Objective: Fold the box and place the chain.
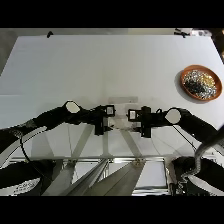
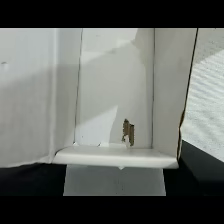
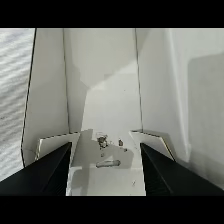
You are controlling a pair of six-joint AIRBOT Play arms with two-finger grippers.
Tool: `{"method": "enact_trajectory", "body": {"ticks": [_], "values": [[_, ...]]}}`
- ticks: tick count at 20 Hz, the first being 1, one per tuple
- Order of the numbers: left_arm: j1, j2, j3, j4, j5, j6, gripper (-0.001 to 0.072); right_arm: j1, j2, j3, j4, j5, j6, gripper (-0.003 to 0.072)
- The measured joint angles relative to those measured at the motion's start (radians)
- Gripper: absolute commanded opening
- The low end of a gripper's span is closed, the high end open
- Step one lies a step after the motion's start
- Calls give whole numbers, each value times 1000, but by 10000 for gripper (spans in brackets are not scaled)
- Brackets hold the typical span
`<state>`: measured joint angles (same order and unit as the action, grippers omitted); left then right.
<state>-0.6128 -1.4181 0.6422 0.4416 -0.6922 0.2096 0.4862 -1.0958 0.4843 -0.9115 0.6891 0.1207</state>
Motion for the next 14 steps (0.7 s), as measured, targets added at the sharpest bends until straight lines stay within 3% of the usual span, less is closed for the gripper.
{"method": "enact_trajectory", "body": {"ticks": [3, 4, 9, 14], "values": [[0, 0, 0, -1, 1, -2, 372, -1, 1, 0, -2, -5, 0, 66], [0, 0, 0, -3, 3, -3, 372, -5, 5, 0, 0, 1, 0, 15], [0, 0, 0, -2, 3, -3, 372, -47, 88, 0, -51, 60, 28, 15], [0, 0, 0, 0, 2, -2, 372, -122, 254, 0, -150, 202, 158, 15]]}}
